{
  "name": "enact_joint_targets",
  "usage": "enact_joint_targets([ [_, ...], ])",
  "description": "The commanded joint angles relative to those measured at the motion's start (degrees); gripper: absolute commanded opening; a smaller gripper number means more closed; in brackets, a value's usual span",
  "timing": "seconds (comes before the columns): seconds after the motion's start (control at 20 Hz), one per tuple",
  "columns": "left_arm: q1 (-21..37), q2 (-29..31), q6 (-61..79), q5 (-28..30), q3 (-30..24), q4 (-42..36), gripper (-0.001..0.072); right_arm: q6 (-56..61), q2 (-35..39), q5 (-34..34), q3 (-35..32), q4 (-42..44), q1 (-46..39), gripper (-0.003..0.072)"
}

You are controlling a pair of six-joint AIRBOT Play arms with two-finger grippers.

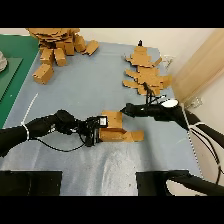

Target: Fold the box.

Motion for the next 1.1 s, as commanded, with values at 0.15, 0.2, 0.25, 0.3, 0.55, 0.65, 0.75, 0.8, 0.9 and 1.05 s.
enact_joint_targets([
  [0.15,0.0,0.0,0.0,0.0,0.0,0.0,0.0461,-0.5,15.3,22.6,0.5,-32.1,-1.0,0.0152],
  [0.2,0.0,0.0,0.0,0.0,0.0,0.0,0.0461,-1.9,17.0,24.4,-1.0,-34.9,0.6,0.0209],
  [0.25,0.0,0.0,0.0,0.0,0.0,0.0,0.0461,-3.9,18.2,25.5,-2.6,-37.2,2.4,0.0275],
  [0.3,0.0,0.0,0.0,0.1,0.0,0.0,0.0462,-4.6,18.5,24.9,-4.3,-39.2,4.2,0.0303],
  [0.55,0.0,0.0,0.0,0.0,0.0,0.0,0.0461,-21.7,16.5,6.4,-12.6,-38.8,13.2,0.0506],
  [0.65,0.0,0.0,0.0,0.0,0.0,0.0,0.0461,-21.9,14.5,-3.3,-12.5,-38.3,15.3,0.0506],
  [0.75,0.0,0.0,0.0,0.0,0.0,0.0,0.0461,-25.2,12.6,-5.8,-12.4,-37.5,17.6,0.0506],
  [0.8,0.0,0.0,0.0,0.0,0.0,0.0,0.0461,-26.5,11.6,-5.6,-12.4,-37.5,18.7,0.0506],
  [0.9,0.0,0.0,0.0,0.0,0.0,0.0,0.0461,-28.0,10.1,-6.1,-12.4,-37.5,20.4,0.0506],
  [1.05,0.0,0.0,0.0,0.0,0.0,0.0,0.0461,-29.3,9.1,-7.5,-12.4,-37.5,21.2,0.0304],
])
